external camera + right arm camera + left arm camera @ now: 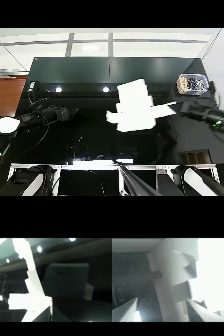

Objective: Fold the box and place the chain.

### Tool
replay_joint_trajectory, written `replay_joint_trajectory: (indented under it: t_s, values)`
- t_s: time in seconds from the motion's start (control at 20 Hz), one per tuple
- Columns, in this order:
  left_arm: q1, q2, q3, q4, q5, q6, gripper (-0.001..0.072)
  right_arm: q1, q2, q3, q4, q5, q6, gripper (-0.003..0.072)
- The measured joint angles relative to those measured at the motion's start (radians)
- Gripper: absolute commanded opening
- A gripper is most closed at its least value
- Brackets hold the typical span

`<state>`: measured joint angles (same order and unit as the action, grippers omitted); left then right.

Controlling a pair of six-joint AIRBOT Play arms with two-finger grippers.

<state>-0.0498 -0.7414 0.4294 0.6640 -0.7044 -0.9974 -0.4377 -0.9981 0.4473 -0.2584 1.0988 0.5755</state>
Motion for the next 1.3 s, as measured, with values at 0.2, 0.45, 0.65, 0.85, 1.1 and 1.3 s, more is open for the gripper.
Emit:
replay_joint_trajectory:
  t_s: [0.2,0.45,0.65,0.85,1.1,1.3]
  values:
    - [0.000,-0.148,0.063,-0.073,-0.044,0.020,0.0705,0.284,0.103,-0.140,0.121,-0.225,-0.039,0.0012]
    - [0.002,-0.446,0.183,-0.273,-0.224,0.180,0.0705,0.518,0.134,-0.183,0.170,-0.412,-0.049,0.0011]
    - [0.001,-0.655,0.275,-0.322,-0.373,0.250,0.0705,0.576,0.140,-0.191,0.192,-0.451,-0.051,0.0012]
    - [-0.009,-0.810,0.352,-0.330,-0.510,0.277,0.0705,0.592,0.141,-0.193,0.202,-0.455,-0.051,0.0012]
    - [-0.063,-0.921,0.428,-0.333,-0.605,0.292,0.0705,0.597,0.141,-0.193,0.204,-0.437,-0.047,0.0012]
    - [-0.106,-0.948,0.475,-0.311,-0.650,0.330,0.0684,0.597,0.141,-0.193,0.204,-0.430,-0.045,0.0012]
